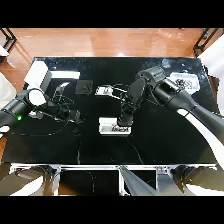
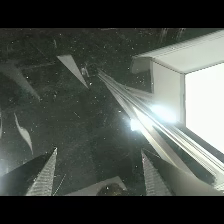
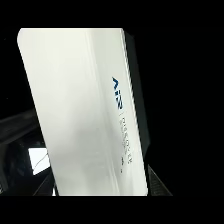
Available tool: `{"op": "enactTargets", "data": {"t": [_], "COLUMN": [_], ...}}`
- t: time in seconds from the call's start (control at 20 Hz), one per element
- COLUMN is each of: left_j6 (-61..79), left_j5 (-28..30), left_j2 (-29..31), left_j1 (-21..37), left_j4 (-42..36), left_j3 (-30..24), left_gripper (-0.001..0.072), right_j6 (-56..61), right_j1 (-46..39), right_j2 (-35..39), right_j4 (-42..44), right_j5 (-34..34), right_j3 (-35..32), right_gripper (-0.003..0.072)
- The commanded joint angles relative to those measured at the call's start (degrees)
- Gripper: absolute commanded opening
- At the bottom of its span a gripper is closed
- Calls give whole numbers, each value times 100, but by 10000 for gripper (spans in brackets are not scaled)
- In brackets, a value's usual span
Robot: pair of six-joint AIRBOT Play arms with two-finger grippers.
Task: Fold the box and place the chain.
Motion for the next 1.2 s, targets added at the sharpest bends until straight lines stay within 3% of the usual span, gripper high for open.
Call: {"op": "enactTargets", "data": {"t": [0.0,0.3,0.65,1.15], "left_j6": [-15,-17,-17,-15], "left_j5": [24,22,20,28], "left_j2": [-4,-4,-4,-4], "left_j1": [4,4,4,4], "left_j4": [0,-2,-20,-13], "left_j3": [0,0,0,0], "left_gripper": [632,632,632,631], "right_j6": [-98,-7,-61,-103], "right_j1": [9,-144,-396,-409], "right_j2": [-2,2,-597,-807], "right_j4": [24,505,791,734], "right_j5": [33,-393,-887,-778], "right_j3": [4,730,739,699], "right_gripper": [700,699,699,698]}}
